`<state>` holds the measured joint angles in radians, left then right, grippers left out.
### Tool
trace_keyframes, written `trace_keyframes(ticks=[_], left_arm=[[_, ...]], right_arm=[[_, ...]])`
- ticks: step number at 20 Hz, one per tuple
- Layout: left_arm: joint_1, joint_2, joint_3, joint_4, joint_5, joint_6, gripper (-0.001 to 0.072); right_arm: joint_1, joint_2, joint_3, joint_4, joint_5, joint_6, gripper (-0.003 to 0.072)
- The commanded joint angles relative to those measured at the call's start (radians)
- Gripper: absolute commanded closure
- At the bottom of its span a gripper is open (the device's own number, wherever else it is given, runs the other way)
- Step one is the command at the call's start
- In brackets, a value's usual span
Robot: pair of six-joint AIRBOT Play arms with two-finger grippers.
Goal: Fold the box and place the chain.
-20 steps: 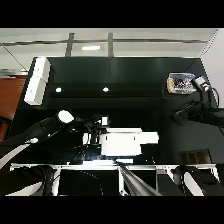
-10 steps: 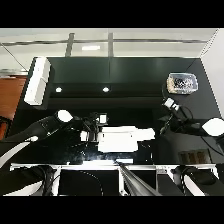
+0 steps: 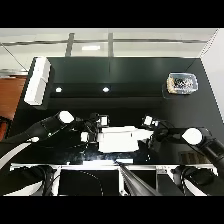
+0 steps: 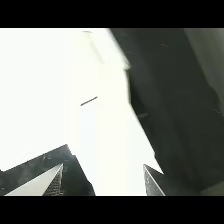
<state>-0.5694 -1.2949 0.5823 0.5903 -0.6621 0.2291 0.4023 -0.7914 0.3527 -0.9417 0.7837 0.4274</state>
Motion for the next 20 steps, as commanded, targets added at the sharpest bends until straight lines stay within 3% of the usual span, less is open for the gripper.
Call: trace_keyframes(ticks=[1,8,14,20], left_arm=[[-0.004,-0.001,-0.001,0.019,-0.003,-0.004,0.0684],[-0.004,-0.001,-0.001,0.019,-0.003,-0.005,0.0683],[-0.004,-0.001,-0.001,0.019,-0.003,-0.005,0.0683],[-0.004,-0.001,-0.001,0.019,-0.003,-0.005,0.0683]], right_arm=[[0.066,-0.042,-0.006,0.003,-0.024,-0.07,0.0103],[0.085,-0.092,-0.006,0.019,0.076,-0.13,0.0103],[0.131,-0.111,-0.006,0.122,0.034,-0.201,0.01],[0.15,-0.111,-0.006,0.121,0.043,-0.286,0.01]])
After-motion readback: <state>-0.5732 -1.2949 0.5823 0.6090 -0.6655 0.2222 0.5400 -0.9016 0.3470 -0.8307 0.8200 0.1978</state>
